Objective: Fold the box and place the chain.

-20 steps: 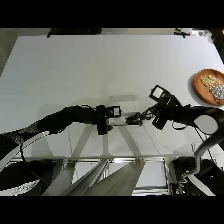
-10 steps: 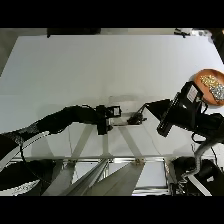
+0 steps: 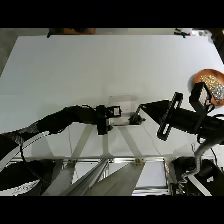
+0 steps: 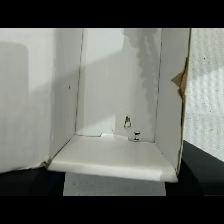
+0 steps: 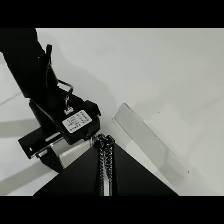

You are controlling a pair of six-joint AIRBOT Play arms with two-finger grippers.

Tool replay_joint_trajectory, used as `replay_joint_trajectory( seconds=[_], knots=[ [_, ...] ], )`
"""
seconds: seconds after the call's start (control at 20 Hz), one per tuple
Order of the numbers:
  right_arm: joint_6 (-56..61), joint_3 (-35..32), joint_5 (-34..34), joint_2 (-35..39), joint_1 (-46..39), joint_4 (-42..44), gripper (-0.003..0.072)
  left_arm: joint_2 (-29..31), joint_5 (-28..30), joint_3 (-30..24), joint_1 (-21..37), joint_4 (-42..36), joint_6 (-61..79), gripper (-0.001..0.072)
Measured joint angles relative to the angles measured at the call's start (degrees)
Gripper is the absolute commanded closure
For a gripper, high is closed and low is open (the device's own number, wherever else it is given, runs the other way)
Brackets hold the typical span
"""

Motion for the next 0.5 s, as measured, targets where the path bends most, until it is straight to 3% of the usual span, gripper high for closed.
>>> replay_joint_trajectory(
  seconds=[0.25,0.5],
  knots=[
    [-0.55,-0.13,3.98,-4.94,0.00,0.46,0.0673,0.00,0.00,0.00,0.00,0.00,0.00,0.0627],
    [1.20,-0.26,5.44,-17.44,0.00,-1.92,0.0671,0.00,0.00,0.00,0.00,0.00,0.00,0.0627]
  ],
)
